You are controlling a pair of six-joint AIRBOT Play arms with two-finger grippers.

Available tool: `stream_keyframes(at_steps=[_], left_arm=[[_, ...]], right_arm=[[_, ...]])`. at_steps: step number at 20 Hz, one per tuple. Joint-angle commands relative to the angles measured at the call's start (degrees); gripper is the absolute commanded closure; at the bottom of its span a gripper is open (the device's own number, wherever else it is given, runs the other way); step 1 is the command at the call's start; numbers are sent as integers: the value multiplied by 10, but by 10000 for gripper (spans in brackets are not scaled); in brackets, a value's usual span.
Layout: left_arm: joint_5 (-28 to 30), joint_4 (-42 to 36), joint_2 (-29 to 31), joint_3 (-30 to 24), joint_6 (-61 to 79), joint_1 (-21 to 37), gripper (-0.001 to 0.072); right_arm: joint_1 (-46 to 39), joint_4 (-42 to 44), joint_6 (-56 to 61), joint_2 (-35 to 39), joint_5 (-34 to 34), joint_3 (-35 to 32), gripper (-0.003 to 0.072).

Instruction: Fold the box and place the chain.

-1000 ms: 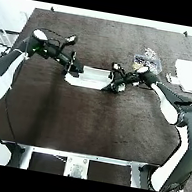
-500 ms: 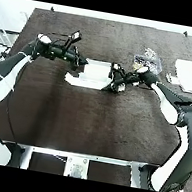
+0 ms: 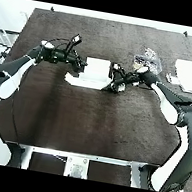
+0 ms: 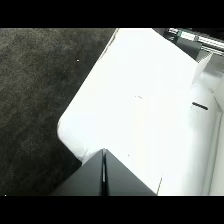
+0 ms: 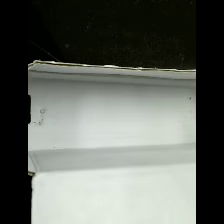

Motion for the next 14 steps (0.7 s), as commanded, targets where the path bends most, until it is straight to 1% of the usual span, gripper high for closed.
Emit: stream_keyframes(at_steps=[1, 4, 8, 14], left_arm=[[1, 0, -9, 0, -5, 0, 691], [-15, 10, -9, -1, -8, 0, 691], [-13, 10, -9, -20, -6, 0, 691], [-13, 13, -9, -20, -6, 0, 691]], right_arm=[[0, 0, 0, 0, 0, 0, 166], [0, 0, 0, 0, 0, 0, 166], [0, 0, 0, 0, 0, 0, 166], [0, 0, 0, 0, 0, 0, 166]])
